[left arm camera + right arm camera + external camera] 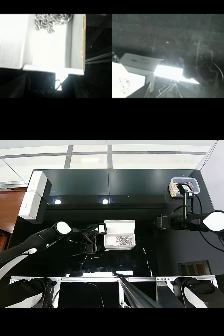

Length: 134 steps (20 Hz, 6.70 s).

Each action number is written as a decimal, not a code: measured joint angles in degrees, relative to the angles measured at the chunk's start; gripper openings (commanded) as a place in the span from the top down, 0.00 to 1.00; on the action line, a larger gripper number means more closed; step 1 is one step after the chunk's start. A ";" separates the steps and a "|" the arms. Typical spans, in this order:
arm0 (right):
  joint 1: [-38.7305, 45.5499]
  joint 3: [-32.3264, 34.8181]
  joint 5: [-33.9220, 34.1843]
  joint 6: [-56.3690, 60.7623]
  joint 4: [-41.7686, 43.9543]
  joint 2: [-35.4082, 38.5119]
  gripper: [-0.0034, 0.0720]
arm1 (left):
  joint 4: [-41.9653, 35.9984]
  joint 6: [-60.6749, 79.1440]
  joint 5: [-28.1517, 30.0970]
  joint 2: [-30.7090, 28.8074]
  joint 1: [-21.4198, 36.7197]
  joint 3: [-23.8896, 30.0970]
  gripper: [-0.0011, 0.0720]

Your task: Fold the box and place the chain.

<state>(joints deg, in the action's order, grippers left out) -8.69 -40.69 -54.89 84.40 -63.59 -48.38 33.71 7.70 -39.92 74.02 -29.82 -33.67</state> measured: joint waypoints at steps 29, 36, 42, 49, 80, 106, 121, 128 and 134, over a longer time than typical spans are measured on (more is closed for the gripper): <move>-5.22 -1.81 17.59 -12.28 16.39 -13.42 0.04 | -2.93 6.93 -2.08 2.14 -0.20 -2.54 0.36; -5.44 -5.35 5.46 -41.90 25.44 -17.11 0.04 | -2.93 6.91 -2.10 2.14 -0.20 -2.54 0.36; -7.41 -5.35 -4.11 -62.75 24.79 -17.44 0.04 | -2.93 6.91 -2.12 2.14 -0.20 -2.54 0.36; -12.85 -2.91 -4.74 -71.34 23.21 -17.44 0.04 | -2.93 6.91 -2.12 2.14 -0.20 -2.54 0.36; -14.62 -0.17 -3.93 -72.52 20.06 -17.49 0.59 | -2.84 6.97 -2.58 2.14 -0.20 -2.54 0.36; -17.07 2.54 3.19 -24.96 34.93 -22.51 0.95 | -2.71 6.91 -2.56 2.14 -0.17 -2.54 0.36; 0.37 -6.47 -10.40 -25.40 21.51 -10.51 0.94 | 3.48 -1.64 -6.88 -0.83 0.13 -5.81 0.00; 11.43 -7.50 -16.81 -22.80 19.12 -2.99 0.94 | 2.91 -7.65 -8.50 -4.96 -3.54 -11.58 0.01; 12.70 -7.50 -16.76 -23.28 18.82 -2.08 0.94 | 3.30 -18.75 -3.06 3.89 -9.29 -18.58 0.01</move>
<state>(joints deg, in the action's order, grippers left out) 4.01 -48.18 -71.66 61.12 -44.77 -50.46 37.01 -11.05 -42.98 77.91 -39.11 -52.25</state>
